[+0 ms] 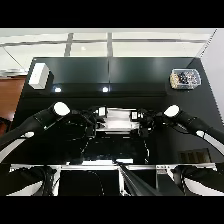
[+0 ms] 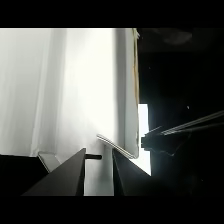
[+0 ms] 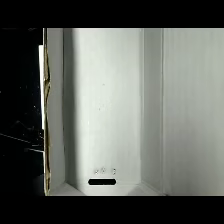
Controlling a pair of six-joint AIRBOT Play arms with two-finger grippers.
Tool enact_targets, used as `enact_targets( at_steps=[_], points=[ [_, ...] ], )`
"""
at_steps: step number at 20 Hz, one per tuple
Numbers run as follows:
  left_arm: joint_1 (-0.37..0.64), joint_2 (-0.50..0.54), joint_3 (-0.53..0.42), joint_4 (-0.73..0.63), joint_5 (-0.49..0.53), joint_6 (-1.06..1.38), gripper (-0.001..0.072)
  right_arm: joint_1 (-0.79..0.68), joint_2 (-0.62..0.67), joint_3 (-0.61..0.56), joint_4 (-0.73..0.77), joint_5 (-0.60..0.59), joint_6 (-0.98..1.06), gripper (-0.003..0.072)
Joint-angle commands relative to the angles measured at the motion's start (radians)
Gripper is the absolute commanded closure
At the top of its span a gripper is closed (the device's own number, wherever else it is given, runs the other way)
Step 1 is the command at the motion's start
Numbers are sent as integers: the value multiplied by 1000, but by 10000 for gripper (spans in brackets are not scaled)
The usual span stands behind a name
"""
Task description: Fold the box and place the chain.
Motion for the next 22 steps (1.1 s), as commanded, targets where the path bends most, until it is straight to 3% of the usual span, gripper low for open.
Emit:
enact_targets(
  at_steps=[1,5,9,11,12,15,17,20,22],
  points=[
    [-1,-13,2,-60,-8,-1,509,0,-1,-1,-1,0,0,279],
    [0,-12,2,-53,-18,-5,509,0,-1,-1,-1,0,0,279],
    [33,37,2,116,-23,-170,508,0,-1,-1,-1,0,0,279],
    [80,90,2,182,-42,-217,462,0,-1,-1,-1,0,0,279],
    [110,112,2,200,-64,-217,423,0,-1,-1,-1,0,0,279],
    [140,110,1,214,-51,-214,2,0,-1,-1,-1,0,0,279],
    [113,80,1,208,-18,-195,15,0,-1,-1,-1,0,0,279],
    [42,20,2,146,-5,-147,105,0,-1,-1,-1,0,0,280],
    [0,-5,2,82,23,-122,333,0,-1,-1,-1,0,0,279]
  ],
)
